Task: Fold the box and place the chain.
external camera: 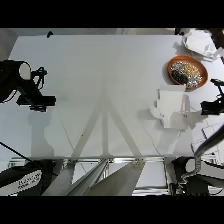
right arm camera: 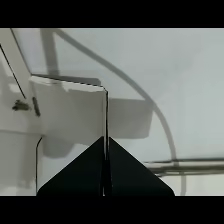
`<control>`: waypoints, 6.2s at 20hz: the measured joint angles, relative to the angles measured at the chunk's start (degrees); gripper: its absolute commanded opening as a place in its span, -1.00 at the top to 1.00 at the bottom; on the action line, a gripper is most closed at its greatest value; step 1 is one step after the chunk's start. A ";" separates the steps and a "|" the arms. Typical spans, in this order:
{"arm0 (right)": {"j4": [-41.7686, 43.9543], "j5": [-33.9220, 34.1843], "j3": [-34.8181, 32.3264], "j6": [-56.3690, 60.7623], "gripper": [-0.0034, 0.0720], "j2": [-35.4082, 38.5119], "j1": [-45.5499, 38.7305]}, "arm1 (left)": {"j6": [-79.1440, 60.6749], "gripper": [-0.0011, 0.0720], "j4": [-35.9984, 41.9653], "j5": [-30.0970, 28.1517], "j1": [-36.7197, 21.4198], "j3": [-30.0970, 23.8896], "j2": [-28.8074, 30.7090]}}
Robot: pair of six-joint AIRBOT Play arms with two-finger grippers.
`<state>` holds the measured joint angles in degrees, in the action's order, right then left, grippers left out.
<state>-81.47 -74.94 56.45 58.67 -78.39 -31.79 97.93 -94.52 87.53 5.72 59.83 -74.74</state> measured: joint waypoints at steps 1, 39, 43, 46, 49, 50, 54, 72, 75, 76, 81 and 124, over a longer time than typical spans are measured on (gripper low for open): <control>4.17 -1.03 -0.17 -2.16 0.89 1.29 0.81 | 0.00 0.94 0.00 0.00 0.00 0.00 0.00; 33.20 25.18 -31.67 -3.39 0.88 30.95 34.18 | -62.69 -0.37 51.39 -23.65 11.96 -0.02 -9.46; 33.20 25.09 -31.67 -3.39 0.88 30.95 34.18 | -67.21 -0.42 52.28 -25.97 13.94 -0.02 -12.92; 33.20 24.96 -31.67 -3.39 0.88 30.95 34.18 | -70.16 -0.42 54.75 -26.86 14.40 -0.02 -15.91; 33.11 24.92 -31.67 -3.41 0.88 30.95 34.18 | -75.34 -0.42 61.29 -27.41 14.62 -0.02 -17.94; 33.05 24.90 -31.67 -3.41 0.88 30.95 34.18 | -77.33 -0.42 63.73 -27.78 14.67 0.00 -18.36; 32.22 24.85 -31.67 -3.41 0.88 30.95 34.18 | -82.25 -0.39 68.89 -28.89 14.69 0.00 -19.21; 31.71 24.79 -31.69 -3.43 0.88 30.95 34.18 | -90.05 0.55 72.04 -21.07 17.20 0.00 -20.50; 31.74 24.79 -31.69 -3.43 0.88 30.95 34.18 | -90.79 0.44 72.02 -23.67 19.17 0.00 -20.68; 31.74 24.76 -31.69 -3.43 0.88 30.95 34.18 | -90.84 0.68 71.60 -24.35 19.71 0.00 -20.83; 31.74 24.48 -31.69 -3.39 0.88 30.95 34.18 | -90.42 0.95 70.25 -28.61 21.09 0.00 -21.27; 17.88 2.43 -22.60 -6.67 0.28 49.53 34.18 | -95.43 0.96 64.02 -39.89 27.34 -3.19 -17.05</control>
<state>-63.59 -72.51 33.85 52.01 -28.86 2.39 2.50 -30.50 47.64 33.06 56.64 -91.79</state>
